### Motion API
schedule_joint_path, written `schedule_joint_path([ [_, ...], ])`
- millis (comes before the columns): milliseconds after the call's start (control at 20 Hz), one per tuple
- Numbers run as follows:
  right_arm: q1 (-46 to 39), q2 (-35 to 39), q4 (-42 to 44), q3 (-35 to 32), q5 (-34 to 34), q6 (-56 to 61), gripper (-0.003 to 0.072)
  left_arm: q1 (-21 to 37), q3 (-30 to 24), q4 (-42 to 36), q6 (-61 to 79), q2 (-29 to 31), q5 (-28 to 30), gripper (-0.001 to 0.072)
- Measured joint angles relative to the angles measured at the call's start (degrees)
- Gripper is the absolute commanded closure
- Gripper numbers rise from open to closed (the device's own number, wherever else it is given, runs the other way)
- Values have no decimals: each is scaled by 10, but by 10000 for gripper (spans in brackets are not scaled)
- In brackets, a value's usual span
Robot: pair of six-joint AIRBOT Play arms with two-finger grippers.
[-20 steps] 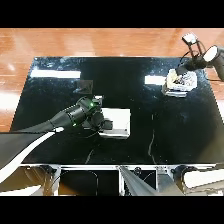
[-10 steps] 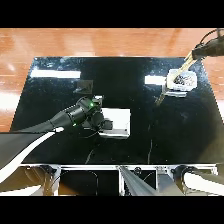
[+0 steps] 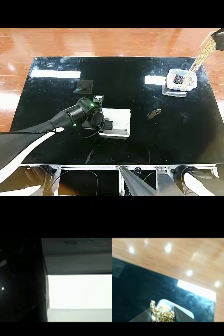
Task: Fold the box and place the chain.
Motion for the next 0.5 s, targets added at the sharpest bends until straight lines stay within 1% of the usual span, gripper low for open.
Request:
schedule_joint_path([
  [100, 28, 32, 10, -2, 33, 5, 658, 0, 0, 1, 0, 0, 0, 692],
  [250, 91, 64, 26, -6, 93, 21, 658, 0, 0, 2, 0, 0, 0, 692],
  [400, 157, 77, 46, -12, 158, 35, 658, 0, 0, 3, 0, 0, 0, 692],
  [500, 195, 81, 64, -21, 186, 42, 657, 0, 0, 4, 0, 0, -1, 692],
])
